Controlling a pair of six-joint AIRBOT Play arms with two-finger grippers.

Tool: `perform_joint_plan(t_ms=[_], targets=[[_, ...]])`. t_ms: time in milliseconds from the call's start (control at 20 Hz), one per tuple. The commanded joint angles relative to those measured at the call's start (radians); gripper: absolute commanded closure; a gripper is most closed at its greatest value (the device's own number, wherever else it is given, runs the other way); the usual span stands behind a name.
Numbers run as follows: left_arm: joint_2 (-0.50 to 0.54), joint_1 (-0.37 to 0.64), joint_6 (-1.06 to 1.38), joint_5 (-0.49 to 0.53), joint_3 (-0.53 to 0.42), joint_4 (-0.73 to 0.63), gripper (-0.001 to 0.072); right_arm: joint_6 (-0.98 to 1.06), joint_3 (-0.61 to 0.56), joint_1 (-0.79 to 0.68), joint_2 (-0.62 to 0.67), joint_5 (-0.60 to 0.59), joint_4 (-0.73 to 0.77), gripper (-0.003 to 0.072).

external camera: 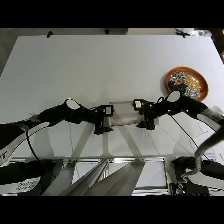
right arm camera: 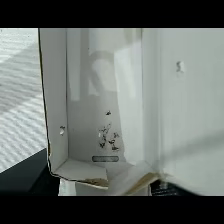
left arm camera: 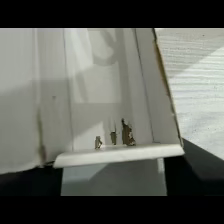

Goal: Fold the box and place the chain.

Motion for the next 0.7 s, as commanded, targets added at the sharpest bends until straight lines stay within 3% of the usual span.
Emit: perform_joint_plan(t_ms=[0, 50, 200, 650], targets=[[-0.011, -0.002, 0.000, 0.003, 0.000, 0.002, 0.0279, 0.001, 0.000, 0.000, 0.000, -0.001, 0.000, 0.0353], [-0.011, -0.002, 0.000, 0.003, 0.000, 0.002, 0.0319, 0.001, 0.000, 0.000, 0.000, -0.001, 0.000, 0.0353], [-0.011, -0.002, 0.000, 0.005, 0.000, 0.002, 0.0340, 0.001, 0.000, 0.000, 0.000, -0.001, 0.000, 0.0353], [-0.011, -0.001, 0.000, 0.004, 0.000, 0.002, 0.0338, 0.001, 0.000, 0.000, 0.000, -0.001, 0.000, 0.0353]])
